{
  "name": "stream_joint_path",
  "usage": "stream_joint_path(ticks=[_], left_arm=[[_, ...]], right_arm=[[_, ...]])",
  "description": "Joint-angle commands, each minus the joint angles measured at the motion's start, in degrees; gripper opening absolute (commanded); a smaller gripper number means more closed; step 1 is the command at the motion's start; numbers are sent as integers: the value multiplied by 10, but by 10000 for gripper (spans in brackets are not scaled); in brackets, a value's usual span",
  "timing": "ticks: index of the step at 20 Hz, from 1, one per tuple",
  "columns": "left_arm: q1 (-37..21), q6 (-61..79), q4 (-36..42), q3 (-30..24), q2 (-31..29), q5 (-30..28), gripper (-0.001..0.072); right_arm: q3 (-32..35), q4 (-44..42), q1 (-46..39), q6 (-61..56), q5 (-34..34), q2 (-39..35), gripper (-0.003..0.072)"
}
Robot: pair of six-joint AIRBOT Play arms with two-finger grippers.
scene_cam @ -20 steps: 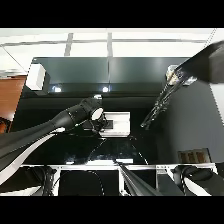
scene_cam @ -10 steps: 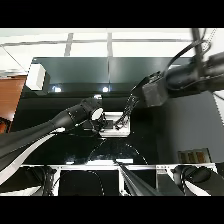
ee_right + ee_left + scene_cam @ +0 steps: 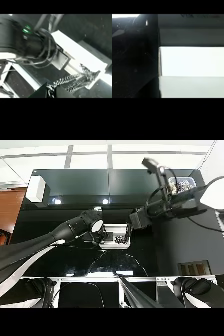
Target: Fold the box and place the chain.
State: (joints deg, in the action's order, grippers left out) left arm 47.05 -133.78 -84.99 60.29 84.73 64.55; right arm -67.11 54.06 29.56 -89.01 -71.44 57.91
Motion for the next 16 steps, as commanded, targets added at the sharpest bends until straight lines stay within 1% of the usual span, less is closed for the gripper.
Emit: stream_joint_path(ticks=[1, 3, 6, 7, 8, 11, 12, 14, 16], left_arm=[[-1, 0, 0, 0, 0, 0, 27], [-1, 0, 0, 0, 0, 0, 27], [-1, 0, 0, 0, 0, 0, 27], [-1, 0, 0, 0, 0, 0, 27], [-1, 0, 0, 0, 0, 0, 27], [-1, 0, 0, 0, 0, 0, 27], [-1, 0, 0, 0, 0, -1, 27], [-1, 0, 0, 0, 0, -1, 27], [-1, 0, 0, 0, 0, -5, 27]], right_arm=[[58, -15, 23, -22, 87, 1, 12], [75, -17, 42, -38, 135, 10, 15], [81, -3, 45, -53, 150, 26, 38], [81, 15, 45, -63, 148, 26, 284], [81, 24, 45, -63, 145, 26, 375], [81, 29, 46, -63, 135, 26, 376], [81, 43, 40, -63, 127, 26, 376], [81, 64, 12, -63, 94, 23, 376], [81, 117, -31, -63, 42, 16, 376]])
